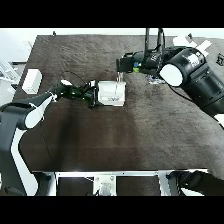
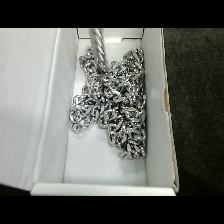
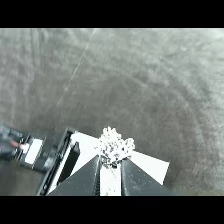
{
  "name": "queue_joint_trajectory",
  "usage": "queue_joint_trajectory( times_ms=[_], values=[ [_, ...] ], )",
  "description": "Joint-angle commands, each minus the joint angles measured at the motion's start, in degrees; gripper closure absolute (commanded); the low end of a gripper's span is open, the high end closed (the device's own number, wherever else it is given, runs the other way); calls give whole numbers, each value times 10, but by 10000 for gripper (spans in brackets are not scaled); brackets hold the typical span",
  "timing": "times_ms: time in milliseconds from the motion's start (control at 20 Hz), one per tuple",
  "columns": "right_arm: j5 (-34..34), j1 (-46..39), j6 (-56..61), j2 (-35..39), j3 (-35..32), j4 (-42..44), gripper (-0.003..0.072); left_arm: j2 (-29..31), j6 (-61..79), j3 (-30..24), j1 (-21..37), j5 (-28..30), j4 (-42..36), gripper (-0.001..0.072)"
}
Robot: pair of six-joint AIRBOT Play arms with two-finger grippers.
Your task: Fold the box and place the chain.
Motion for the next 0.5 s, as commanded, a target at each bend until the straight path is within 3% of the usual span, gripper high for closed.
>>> queue_joint_trajectory(
  times_ms=[0,450],
  values=[
    [-7,14,-4,3,-33,2,680,0,0,0,0,0,0,298],
    [-179,16,-2,-26,-203,15,681,0,0,0,0,0,0,298]
  ],
)
